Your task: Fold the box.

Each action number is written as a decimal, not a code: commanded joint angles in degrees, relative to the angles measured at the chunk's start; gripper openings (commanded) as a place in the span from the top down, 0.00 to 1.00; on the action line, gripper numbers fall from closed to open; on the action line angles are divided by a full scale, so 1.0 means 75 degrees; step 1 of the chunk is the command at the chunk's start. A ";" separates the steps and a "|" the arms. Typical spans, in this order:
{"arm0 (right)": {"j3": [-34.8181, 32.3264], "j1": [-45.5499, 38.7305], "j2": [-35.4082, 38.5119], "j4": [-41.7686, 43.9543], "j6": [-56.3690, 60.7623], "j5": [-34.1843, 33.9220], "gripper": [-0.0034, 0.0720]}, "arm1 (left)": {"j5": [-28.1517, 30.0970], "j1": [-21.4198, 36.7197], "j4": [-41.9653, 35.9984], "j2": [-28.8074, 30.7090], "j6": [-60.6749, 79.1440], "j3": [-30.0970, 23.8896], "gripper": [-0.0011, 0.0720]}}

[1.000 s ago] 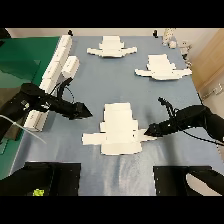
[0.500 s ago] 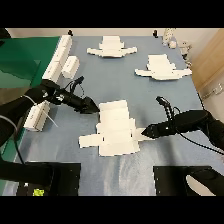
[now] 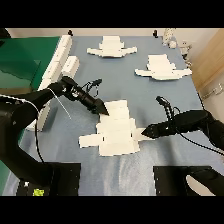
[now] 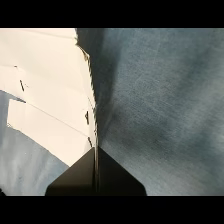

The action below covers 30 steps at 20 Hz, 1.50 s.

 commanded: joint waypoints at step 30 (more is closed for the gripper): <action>0.1652 -0.0003 0.0000 -0.5983 0.4406 0.0915 0.34 | 0.2868 -0.1513 0.1177 0.3287 0.4814 -0.1416 0.97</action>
